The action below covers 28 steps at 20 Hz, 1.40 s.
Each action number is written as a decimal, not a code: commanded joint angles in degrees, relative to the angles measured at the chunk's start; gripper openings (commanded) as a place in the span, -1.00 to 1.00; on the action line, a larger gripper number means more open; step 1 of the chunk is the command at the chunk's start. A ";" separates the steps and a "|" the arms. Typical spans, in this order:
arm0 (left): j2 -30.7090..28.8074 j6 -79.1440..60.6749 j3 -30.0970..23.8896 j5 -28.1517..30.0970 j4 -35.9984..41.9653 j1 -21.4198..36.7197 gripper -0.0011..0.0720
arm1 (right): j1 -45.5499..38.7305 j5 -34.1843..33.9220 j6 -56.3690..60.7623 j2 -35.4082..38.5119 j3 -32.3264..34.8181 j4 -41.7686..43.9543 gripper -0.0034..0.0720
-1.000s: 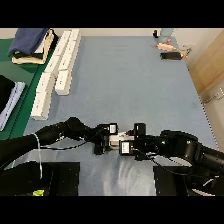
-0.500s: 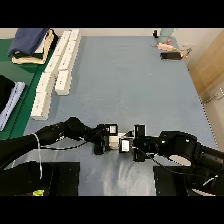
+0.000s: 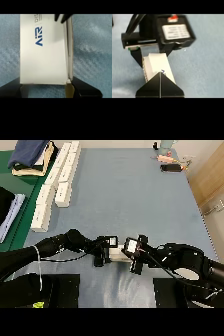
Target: Fold the box.
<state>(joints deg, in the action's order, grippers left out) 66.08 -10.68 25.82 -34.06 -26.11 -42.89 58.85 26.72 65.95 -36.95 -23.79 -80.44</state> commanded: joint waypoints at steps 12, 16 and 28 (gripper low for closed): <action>0.00 0.04 0.02 0.02 -0.02 0.04 0.45 | 0.22 -21.64 20.15 0.83 14.19 8.76 -0.90; 0.00 0.04 0.00 0.02 0.00 0.04 0.45 | 2.62 -23.69 20.22 0.81 16.13 8.94 -0.90; 0.00 0.04 0.02 0.04 -0.02 0.04 0.45 | 4.11 -22.45 23.63 -3.28 17.79 12.94 -0.90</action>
